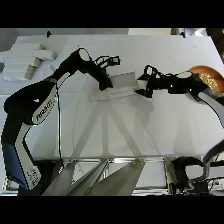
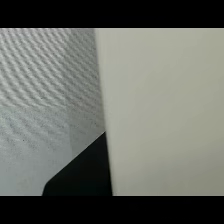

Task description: Fold the box and place the chain.

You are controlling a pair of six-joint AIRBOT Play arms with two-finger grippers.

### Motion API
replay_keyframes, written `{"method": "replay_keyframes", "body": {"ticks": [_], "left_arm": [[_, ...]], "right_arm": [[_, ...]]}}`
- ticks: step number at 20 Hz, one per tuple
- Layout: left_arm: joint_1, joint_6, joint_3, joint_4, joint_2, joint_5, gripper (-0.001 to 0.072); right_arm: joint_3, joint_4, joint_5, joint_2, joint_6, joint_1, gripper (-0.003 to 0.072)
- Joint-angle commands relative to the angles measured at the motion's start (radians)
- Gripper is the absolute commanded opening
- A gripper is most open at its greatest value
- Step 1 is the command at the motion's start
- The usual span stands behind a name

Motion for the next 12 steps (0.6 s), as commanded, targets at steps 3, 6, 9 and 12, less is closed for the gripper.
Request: {"method": "replay_keyframes", "body": {"ticks": [3,6,9,12], "left_arm": [[0.0,0.0,0.001,0.0,0.001,0.001,0.0017],[0.0,0.0,0.001,0.0,0.001,0.001,0.0017],[0.0,0.0,0.001,0.0,0.001,0.001,0.0017],[0.0,0.001,0.001,0.0,0.001,0.001,0.0017]], "right_arm": [[0.109,-0.037,0.097,-0.06,0.073,-0.024,0.0686],[0.187,-0.098,0.166,-0.113,0.122,-0.026,0.0686],[0.233,-0.102,0.219,-0.159,0.124,-0.026,0.0686],[0.266,-0.102,0.241,-0.19,0.123,-0.025,0.0686]]}}
